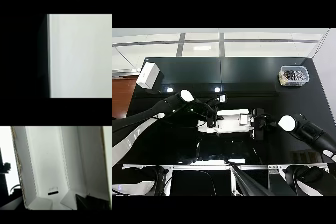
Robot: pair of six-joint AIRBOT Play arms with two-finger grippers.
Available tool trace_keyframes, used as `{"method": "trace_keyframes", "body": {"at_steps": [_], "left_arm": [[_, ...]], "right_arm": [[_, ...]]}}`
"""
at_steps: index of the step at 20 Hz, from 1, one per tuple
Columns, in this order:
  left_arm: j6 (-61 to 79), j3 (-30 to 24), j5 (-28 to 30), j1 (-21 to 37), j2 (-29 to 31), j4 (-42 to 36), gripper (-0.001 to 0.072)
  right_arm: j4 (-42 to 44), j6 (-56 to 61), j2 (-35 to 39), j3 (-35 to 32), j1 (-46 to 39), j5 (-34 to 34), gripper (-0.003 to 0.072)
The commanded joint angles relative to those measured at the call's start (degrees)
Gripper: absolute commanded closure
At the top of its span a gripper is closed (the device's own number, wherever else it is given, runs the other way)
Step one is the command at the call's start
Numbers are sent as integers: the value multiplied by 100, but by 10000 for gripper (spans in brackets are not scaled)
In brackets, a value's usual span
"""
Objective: Fold the box and place the chain.
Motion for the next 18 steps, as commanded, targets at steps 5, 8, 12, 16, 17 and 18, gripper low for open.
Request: {"method": "trace_keyframes", "body": {"at_steps": [5,8,12,16,17,18], "left_arm": [[2,2,7,4,-4,-4,684],[2,2,13,4,-4,-2,684],[4,2,11,4,-4,-2,684],[153,24,-332,4,4,20,685],[264,50,-455,4,4,66,685],[286,85,-476,4,4,140,685]], "right_arm": [[741,0,22,2,-581,-118,-12],[1182,-542,20,2,-702,-111,-12],[1327,-658,-17,2,-702,-92,-12],[2284,-1635,-160,2,-927,444,-12],[2435,-1823,-201,2,-1047,557,-12],[2581,-1971,-251,2,-1156,680,-12]]}}
